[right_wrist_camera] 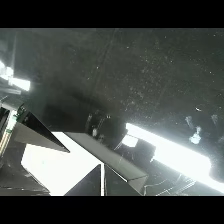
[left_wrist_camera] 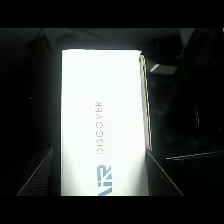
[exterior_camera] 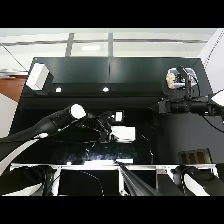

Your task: Fold the box and place the chain.

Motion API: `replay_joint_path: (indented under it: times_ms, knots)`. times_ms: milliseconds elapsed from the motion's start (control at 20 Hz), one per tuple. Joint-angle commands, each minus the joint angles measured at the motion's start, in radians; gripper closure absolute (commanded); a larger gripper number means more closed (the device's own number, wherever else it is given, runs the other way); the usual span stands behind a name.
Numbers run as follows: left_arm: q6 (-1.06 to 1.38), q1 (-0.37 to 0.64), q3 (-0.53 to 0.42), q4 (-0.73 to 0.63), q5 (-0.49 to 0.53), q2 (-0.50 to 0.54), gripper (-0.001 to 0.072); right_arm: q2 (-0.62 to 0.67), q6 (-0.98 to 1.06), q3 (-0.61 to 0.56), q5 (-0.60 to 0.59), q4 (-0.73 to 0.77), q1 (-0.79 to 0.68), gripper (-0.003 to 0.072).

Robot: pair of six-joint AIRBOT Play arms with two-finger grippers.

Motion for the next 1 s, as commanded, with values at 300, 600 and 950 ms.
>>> replay_joint_path:
  times_ms: [300,600,950]
  knots:
    - [-0.027,0.000,0.000,0.000,0.004,0.026,0.0006,0.000,0.001,0.000,0.000,0.000,0.000,0.0658]
    - [-0.032,-0.003,-0.010,0.000,0.002,0.019,0.0006,0.000,0.001,0.000,0.000,0.000,0.000,0.0658]
    - [-0.053,-0.003,-0.010,0.000,0.004,0.019,0.0006,0.000,0.001,0.000,0.000,0.000,0.000,0.0658]
